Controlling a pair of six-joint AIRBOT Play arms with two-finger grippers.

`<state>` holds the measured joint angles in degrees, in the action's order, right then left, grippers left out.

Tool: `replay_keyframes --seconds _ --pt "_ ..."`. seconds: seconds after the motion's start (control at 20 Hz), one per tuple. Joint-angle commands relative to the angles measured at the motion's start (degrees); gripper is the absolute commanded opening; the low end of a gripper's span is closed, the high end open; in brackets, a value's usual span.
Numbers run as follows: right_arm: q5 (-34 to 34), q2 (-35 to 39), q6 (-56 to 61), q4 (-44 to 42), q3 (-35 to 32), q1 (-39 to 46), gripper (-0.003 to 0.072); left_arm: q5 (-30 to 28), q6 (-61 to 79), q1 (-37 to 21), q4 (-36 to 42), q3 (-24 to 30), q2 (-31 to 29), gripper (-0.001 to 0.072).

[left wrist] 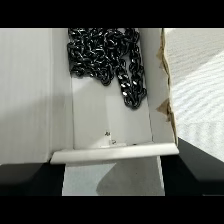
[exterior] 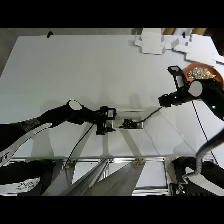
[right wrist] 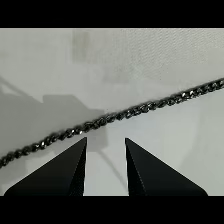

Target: Fold the box and place the chain.

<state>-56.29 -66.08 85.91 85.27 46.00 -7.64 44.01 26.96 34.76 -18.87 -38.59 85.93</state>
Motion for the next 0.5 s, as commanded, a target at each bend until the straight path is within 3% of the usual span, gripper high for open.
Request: replay_keyframes --seconds 0.0,0.25,0.35,0.45 --pt "-0.28 -3.06 1.31 -0.02 0.0 0.02 0.0278 -0.02 0.0 -0.04 0.0 0.0 -0.04 0.015" --pt "0.11 -6.27 1.33 -0.02 0.0 0.02 0.0283 -0.02 0.02 -0.04 0.0 0.0 -0.04 0.015" --pt "0.24 -7.43 2.58 0.04 0.0 0.02 0.0373 -0.02 0.02 -0.02 0.0 0.0 -0.04 0.015" --pt "1.27 -8.2 2.62 0.0 0.0 0.02 0.0378 -0.02 0.0 -0.02 0.0 0.0 -0.04 0.015"
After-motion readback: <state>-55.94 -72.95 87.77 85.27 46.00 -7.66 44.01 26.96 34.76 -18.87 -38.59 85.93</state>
